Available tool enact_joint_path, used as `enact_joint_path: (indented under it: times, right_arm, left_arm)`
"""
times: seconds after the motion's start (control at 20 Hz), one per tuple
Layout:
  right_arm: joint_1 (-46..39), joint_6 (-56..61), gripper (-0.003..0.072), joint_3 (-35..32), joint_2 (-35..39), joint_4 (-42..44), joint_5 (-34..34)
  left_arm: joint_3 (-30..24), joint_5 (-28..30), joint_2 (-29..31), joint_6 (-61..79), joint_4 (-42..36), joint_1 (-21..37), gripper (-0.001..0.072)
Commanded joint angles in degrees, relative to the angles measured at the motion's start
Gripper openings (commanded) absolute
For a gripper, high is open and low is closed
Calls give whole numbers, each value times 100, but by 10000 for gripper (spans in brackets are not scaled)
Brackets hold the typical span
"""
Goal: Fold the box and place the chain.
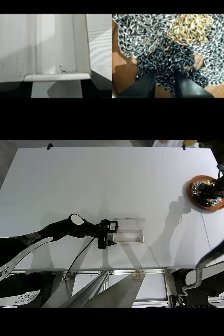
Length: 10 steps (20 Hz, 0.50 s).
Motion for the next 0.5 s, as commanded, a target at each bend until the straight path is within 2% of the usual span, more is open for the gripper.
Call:
enact_joint_path:
  times: [0.0,0.05,0.15,0.2,0.45]
  right_arm:
    - [-4,15,216,-2,-96,2,149]
    - [-4,15,208,-2,-162,4,223]
    - [-4,9,40,-2,-216,2,308]
    - [-4,9,17,0,-188,2,306]
    - [-4,0,17,0,219,9,424]
  left_arm:
    - [-2,0,4,0,0,4,275]
    - [-2,0,4,0,0,4,275]
    - [-2,0,4,0,0,4,275]
    - [-2,0,4,0,2,4,275]
    - [-2,0,4,2,0,4,275]
